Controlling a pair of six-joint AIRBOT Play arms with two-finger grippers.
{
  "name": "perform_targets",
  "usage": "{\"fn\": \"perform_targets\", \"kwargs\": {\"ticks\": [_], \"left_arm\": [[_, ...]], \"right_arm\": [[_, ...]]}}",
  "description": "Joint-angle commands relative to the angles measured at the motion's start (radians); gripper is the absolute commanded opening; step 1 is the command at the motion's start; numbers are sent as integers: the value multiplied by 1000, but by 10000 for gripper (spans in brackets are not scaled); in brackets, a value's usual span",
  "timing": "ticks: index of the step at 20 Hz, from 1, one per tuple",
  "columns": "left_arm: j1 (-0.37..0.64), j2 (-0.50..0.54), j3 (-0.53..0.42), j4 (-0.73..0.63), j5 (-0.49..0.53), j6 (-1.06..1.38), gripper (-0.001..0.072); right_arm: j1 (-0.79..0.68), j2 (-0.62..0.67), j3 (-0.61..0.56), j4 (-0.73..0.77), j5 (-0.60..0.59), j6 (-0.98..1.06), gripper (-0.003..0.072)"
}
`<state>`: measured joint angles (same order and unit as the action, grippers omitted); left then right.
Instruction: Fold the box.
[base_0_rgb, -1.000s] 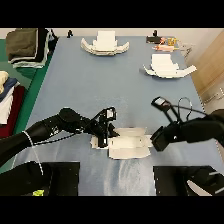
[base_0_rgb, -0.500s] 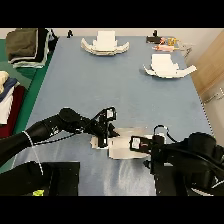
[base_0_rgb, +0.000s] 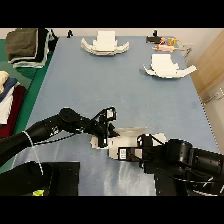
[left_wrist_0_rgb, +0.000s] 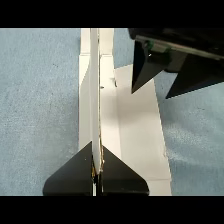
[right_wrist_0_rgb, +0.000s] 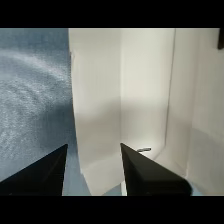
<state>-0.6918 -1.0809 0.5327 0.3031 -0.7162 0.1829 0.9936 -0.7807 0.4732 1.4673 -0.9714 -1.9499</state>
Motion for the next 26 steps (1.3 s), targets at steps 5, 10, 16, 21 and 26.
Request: {"fn": "perform_targets", "kwargs": {"ticks": [5, 10, 16, 21, 26], "left_arm": [[0, -1, 0, 0, 0, 0, 14], [0, -1, 0, 0, 0, 0, 13], [0, -1, 0, 0, 0, 0, 13], [0, -1, 0, 0, 1, 0, 14], [0, -1, 0, 0, 0, 0, 13]], "right_arm": [[8, -73, 0, -109, 47, 109, 525], [8, -31, 3, -284, 32, 334, 524], [8, 89, 3, -302, -50, 451, 525], [7, 84, 0, -301, -60, 494, 525], [7, 71, 1, -301, -61, 530, 526]]}}
